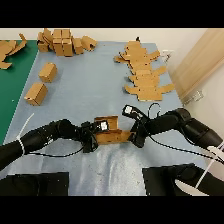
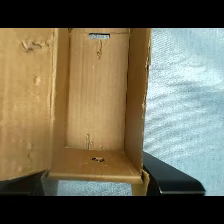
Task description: Fold the box.
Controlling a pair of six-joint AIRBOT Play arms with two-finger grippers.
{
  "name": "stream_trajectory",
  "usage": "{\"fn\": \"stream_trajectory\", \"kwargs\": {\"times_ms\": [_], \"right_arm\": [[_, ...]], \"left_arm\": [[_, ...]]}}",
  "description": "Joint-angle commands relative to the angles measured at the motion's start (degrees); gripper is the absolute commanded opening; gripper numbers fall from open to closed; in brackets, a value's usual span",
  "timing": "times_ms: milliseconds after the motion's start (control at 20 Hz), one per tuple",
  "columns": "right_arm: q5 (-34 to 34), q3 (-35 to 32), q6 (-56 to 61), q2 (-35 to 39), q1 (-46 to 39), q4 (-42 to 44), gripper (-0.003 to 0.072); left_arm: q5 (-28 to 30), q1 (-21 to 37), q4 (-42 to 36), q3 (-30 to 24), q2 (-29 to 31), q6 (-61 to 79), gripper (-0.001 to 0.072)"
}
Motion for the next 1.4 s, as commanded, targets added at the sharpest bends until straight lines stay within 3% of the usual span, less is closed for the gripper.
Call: {"fn": "stream_trajectory", "kwargs": {"times_ms": [0, 400, 600, 650, 700, 750, 1000, 1100, 1350], "right_arm": [[3.8, -1.0, -10.4, -4.1, 0.7, 1.9, 0.0467], [10.8, -1.0, -11.6, -6.3, 0.7, 6.7, 0.0501], [10.8, -1.0, -19.0, -7.6, 0.7, 11.5, 0.0500], [10.3, -1.0, -19.6, -7.8, 0.7, 12.6, 0.0461], [9.1, -1.0, -19.6, -7.9, 0.7, 13.4, 0.0278], [8.2, -1.0, -19.6, -7.9, 0.7, 13.7, 0.0146], [8.3, -1.0, -20.1, -7.9, 1.0, 14.8, 0.0141], [8.9, -1.0, -20.7, -7.9, 2.7, 14.8, 0.0081], [15.1, -1.1, -23.0, -8.7, 7.2, 14.6, 0.0090]], "left_arm": [[0.0, 0.0, 0.0, 0.0, 0.0, 0.0, 0.0511], [0.0, 0.0, 0.0, 0.0, 0.0, 0.0, 0.0511], [0.0, 0.0, 0.0, 0.0, 0.0, 0.0, 0.0511], [0.0, 0.0, 0.0, 0.0, 0.0, 0.0, 0.0511], [0.0, 0.0, 0.0, 0.0, 0.0, 0.0, 0.0511], [0.0, 0.0, 0.0, 0.0, 0.0, 0.0, 0.0511], [0.0, 0.0, 0.0, 0.0, 0.0, 0.0, 0.0511], [0.0, 0.0, 0.0, 0.0, 0.0, 0.0, 0.0511], [0.0, 0.0, 0.0, 0.0, 0.0, 0.0, 0.0511]]}}
